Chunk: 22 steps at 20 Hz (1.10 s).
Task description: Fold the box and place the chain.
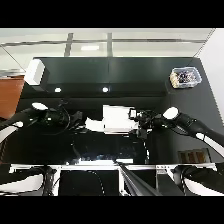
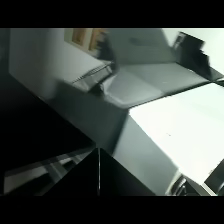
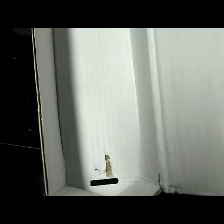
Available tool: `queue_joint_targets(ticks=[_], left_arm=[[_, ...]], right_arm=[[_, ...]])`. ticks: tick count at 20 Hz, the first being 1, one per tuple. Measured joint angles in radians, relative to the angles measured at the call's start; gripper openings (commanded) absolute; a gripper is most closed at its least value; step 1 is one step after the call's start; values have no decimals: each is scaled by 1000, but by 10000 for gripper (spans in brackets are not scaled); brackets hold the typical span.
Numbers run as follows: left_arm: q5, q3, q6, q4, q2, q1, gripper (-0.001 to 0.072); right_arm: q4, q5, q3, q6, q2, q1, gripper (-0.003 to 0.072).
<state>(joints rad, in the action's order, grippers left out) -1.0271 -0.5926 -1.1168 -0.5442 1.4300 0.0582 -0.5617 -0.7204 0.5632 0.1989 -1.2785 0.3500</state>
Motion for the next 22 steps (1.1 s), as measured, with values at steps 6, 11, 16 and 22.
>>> queue_joint_targets(ticks=[6, 11, 16, 22], left_arm=[[-21, -27, 60, 14, 14, 59, 29], [-109, -86, 127, 29, 15, 68, 580], [-138, -124, 146, 37, 15, 76, 662], [-143, -135, 191, 71, 16, 131, 617]], right_arm=[[0, 0, 0, 0, 0, 0, 407], [0, 0, 0, 0, 0, 0, 407], [0, 0, 0, 0, 0, 0, 406], [0, 0, 0, 0, 0, 0, 406]])
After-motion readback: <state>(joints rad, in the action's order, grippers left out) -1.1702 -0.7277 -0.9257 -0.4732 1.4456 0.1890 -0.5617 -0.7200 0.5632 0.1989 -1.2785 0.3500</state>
